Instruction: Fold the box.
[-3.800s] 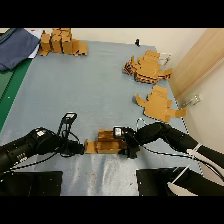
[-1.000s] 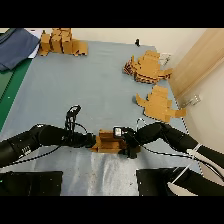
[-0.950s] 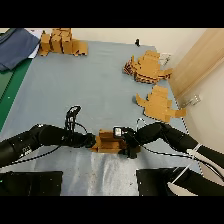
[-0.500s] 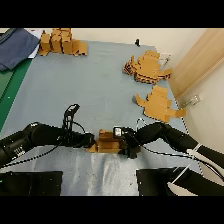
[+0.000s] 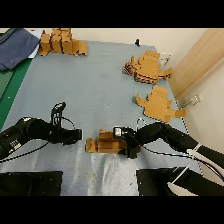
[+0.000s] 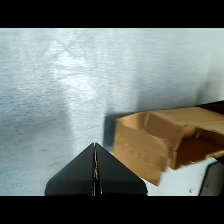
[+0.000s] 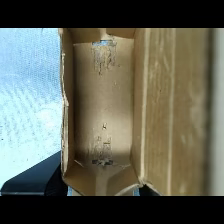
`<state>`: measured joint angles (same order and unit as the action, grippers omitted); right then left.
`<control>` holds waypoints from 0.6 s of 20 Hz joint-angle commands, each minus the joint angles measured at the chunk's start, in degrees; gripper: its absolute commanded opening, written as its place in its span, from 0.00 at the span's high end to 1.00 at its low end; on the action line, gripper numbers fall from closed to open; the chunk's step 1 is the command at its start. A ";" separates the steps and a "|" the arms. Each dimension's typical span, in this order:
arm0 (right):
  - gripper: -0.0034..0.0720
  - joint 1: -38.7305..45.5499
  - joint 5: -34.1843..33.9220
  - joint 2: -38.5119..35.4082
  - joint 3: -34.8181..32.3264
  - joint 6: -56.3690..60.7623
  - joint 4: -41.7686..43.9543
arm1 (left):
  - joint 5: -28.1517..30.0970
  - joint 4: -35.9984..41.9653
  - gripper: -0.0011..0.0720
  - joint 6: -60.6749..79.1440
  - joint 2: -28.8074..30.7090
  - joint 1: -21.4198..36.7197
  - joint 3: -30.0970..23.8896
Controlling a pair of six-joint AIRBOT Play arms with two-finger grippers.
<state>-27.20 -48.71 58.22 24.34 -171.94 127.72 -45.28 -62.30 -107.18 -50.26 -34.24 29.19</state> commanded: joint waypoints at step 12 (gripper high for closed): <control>0.28 -0.07 0.00 -0.02 -0.02 0.00 0.00 | 5.86 17.09 0.97 12.24 -10.75 -6.93 0.22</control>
<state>-27.20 -48.71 58.22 24.34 -171.94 127.72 -40.21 -52.29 -100.73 -60.42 -40.56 29.12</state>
